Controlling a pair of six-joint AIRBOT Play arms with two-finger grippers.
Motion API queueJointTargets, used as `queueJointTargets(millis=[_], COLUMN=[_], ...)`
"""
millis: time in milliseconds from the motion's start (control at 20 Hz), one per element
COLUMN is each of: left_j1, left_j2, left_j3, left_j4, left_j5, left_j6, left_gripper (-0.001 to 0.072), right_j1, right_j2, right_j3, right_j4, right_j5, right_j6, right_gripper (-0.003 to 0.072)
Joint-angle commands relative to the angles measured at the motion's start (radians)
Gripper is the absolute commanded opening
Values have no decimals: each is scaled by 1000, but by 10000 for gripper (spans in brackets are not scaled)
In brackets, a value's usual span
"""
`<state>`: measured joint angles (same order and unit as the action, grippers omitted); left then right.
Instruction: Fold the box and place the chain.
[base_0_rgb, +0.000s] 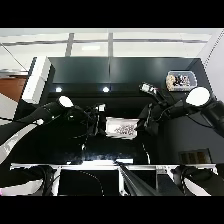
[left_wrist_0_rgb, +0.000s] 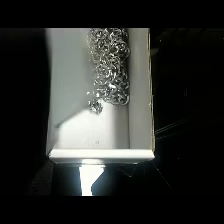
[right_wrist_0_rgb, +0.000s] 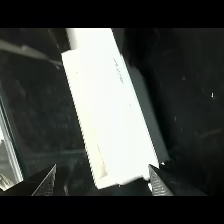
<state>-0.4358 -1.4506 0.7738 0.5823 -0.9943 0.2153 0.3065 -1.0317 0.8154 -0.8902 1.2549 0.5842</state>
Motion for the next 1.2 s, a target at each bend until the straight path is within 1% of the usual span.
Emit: queueJointTargets(millis=[0,50,100,150,200,250,350,450,550,750,850,1150], left_j1=[0,0,0,0,0,0,0,0,0,0,0,0], left_j2=[0,0,0,0,0,0,0,0,0,0,0,0], left_j3=[0,0,0,0,0,0,0,0,0,0,0,0], left_j4=[1,1,1,0,1,1,1,1,1,1,1,1], left_j5=[0,0,0,0,0,0,0,0,0,0,0,0], left_j6=[1,1,1,1,1,1,1,1,1,1,1,1], left_gripper=[484,484,484,484,484,484,484,484,484,484,484,484], right_j1=[1,1,1,-5,-16,-29,-52,-76,-82,-81,-81,-81], right_j2=[19,19,19,24,29,35,38,37,33,27,27,27], right_j3=[-94,-127,-133,-120,-86,-43,40,55,30,-101,-149,-166], right_j4=[8,77,118,131,137,163,217,254,247,256,258,249], right_j5=[-157,-215,-245,-281,-290,-272,-229,-227,-230,-238,-238,-211], right_j6=[-60,-120,-167,-177,-175,-164,-161,-161,-162,-162,-163,-171], right_gripper=[660,660,660,661,664,706,706,706,706,706,706,706])
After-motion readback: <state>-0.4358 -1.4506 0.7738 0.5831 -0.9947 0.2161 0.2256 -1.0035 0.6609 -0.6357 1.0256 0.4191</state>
